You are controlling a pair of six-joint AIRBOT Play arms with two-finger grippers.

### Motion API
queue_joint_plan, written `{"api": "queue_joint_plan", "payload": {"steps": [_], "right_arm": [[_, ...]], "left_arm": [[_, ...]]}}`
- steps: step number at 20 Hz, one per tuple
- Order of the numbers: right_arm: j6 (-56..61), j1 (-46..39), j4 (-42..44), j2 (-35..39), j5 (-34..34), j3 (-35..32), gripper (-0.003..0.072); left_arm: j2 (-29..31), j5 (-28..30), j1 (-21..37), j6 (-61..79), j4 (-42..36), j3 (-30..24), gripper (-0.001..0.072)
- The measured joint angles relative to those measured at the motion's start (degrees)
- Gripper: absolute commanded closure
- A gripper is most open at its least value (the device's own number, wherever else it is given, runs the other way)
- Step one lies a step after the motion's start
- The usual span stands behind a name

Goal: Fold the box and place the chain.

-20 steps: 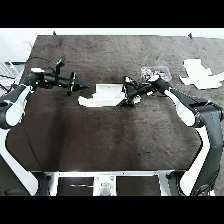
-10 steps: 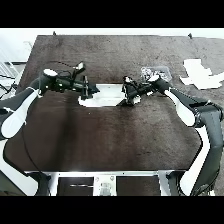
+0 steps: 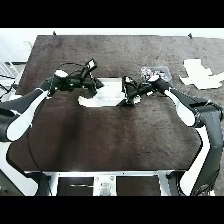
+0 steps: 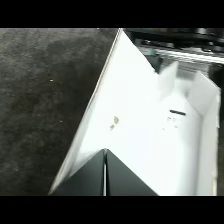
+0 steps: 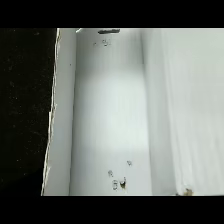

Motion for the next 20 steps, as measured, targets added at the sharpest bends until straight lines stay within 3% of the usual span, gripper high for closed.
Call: {"api": "queue_joint_plan", "payload": {"steps": [11,20], "right_arm": [[0.02,0.00,0.00,0.00,0.02,0.00,0.0101],[0.00,0.00,0.00,-0.02,0.02,0.00,0.0100]], "left_arm": [[-4.72,1.09,-0.24,-3.98,1.40,2.58,0.0695],[-2.45,-1.25,0.35,-5.05,4.68,2.69,0.0691]]}}
